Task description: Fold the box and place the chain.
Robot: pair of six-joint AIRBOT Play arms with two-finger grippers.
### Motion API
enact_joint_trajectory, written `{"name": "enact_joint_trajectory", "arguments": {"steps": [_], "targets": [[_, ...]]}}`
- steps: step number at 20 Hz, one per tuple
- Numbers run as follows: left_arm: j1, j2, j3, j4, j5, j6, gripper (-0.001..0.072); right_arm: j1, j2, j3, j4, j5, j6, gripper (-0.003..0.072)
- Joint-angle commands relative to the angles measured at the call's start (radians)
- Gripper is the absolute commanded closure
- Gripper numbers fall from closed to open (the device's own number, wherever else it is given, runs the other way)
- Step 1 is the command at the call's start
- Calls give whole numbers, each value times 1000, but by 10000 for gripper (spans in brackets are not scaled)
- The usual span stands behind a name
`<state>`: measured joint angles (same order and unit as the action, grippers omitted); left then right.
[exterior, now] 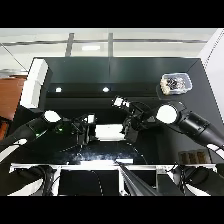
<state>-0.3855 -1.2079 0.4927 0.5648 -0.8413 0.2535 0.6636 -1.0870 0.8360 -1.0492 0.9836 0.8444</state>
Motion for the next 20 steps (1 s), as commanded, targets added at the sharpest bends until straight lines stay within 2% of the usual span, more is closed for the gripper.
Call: {"name": "enact_joint_trajectory", "arguments": {"steps": [1, 2, 5, 9, 11, 13, 20], "targets": [[0, 0, 0, 0, 0, 0, 267, -29, 31, 2, 13, -9, 148, 555], [0, -1, 0, 0, 0, 0, 267, -65, 45, 3, 15, -6, 232, 663], [0, -1, 0, 0, 0, 0, 267, -166, 61, -8, 128, 24, 431, 660], [0, 0, 0, 0, 0, 0, 267, -151, 59, -157, 491, -138, 567, 661], [0, 0, 0, 0, 0, 0, 267, -120, 59, -207, 586, -228, 566, 660], [0, 0, 0, 0, 0, 0, 266, -78, 54, -227, 588, -274, 581, 661], [0, -1, 0, 0, 0, 0, 267, -6, -18, -242, 574, -287, 598, 661]]}}
